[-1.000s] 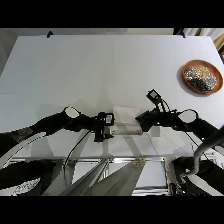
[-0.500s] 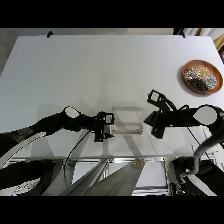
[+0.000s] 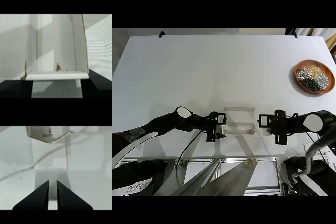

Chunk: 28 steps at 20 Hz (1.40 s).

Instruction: Fold the box and place the chain.

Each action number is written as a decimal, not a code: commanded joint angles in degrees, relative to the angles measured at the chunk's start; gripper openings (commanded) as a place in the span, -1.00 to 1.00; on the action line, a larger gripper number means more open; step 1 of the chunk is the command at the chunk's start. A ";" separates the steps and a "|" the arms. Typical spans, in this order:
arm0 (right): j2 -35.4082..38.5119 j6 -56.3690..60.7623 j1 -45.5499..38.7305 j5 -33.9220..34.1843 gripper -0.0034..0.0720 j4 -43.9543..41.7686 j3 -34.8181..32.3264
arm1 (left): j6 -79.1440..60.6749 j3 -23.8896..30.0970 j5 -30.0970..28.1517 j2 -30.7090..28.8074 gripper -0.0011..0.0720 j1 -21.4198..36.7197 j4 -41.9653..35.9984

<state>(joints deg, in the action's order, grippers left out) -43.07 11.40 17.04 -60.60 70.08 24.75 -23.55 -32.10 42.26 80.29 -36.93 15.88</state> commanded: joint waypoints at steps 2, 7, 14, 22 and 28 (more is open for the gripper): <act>0.04 -16.35 0.04 8.76 -0.63 -8.07 -4.70 | 0.00 0.02 -0.02 -0.02 -0.89 0.04 0.02; -3.13 -18.53 0.04 11.10 -0.44 -13.75 -4.79 | 0.00 0.02 -0.02 -0.04 -0.89 0.04 0.02; -7.61 -19.41 4.52 16.37 -0.45 -16.48 -4.79 | 0.00 0.02 -0.02 -0.02 -0.89 0.04 0.02; -8.24 -19.41 5.33 17.38 -0.49 -18.69 -4.79 | 0.00 0.02 -0.02 -0.04 -0.89 0.04 0.02; -8.24 -19.41 8.50 21.05 -0.49 -18.69 -4.79 | 0.00 0.02 -0.02 -0.04 -0.89 0.04 0.02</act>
